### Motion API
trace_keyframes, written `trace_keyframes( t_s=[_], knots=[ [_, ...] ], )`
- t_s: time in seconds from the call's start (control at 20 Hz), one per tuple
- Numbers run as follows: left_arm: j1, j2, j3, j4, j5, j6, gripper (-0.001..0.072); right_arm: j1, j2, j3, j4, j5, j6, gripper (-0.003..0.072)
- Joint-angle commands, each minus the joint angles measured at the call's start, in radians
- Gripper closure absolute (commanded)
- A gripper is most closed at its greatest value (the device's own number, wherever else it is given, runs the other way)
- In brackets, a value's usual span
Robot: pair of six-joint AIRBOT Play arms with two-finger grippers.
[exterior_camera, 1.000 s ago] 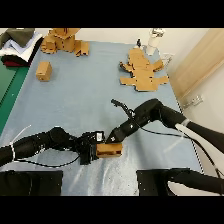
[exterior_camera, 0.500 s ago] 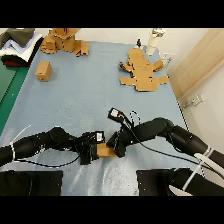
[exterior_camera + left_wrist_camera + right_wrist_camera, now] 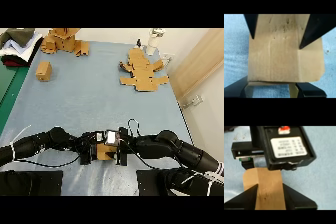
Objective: Fold the box.
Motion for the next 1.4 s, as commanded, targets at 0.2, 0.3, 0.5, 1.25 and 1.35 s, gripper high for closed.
trace_keyframes(
  t_s=[0.2, 0.3, 0.5, 1.25, 1.35],
  knots=[
    [0.0, 0.0, 0.0, 0.0, 0.0, 0.0, 0.0252, 0.017, 0.0, -0.011, -0.03, 0.016, -0.145, 0.0165],
    [0.0, 0.0, 0.0, 0.0, 0.0, 0.0, 0.0251, 0.017, 0.0, -0.011, 0.013, -0.004, -0.175, 0.0161],
    [0.0, 0.0, 0.0, 0.0, 0.0, 0.0, 0.0252, 0.017, 0.0, -0.014, 0.037, -0.047, -0.198, 0.0052],
    [0.0, 0.0, 0.0, 0.0, 0.0, 0.0, 0.0252, 0.063, -0.008, -0.04, -0.078, -0.014, -0.214, 0.0047],
    [0.0, 0.0, 0.0, 0.0, 0.0, 0.0, 0.0251, 0.093, -0.007, -0.047, -0.169, 0.016, -0.143, 0.0047]
  ],
)
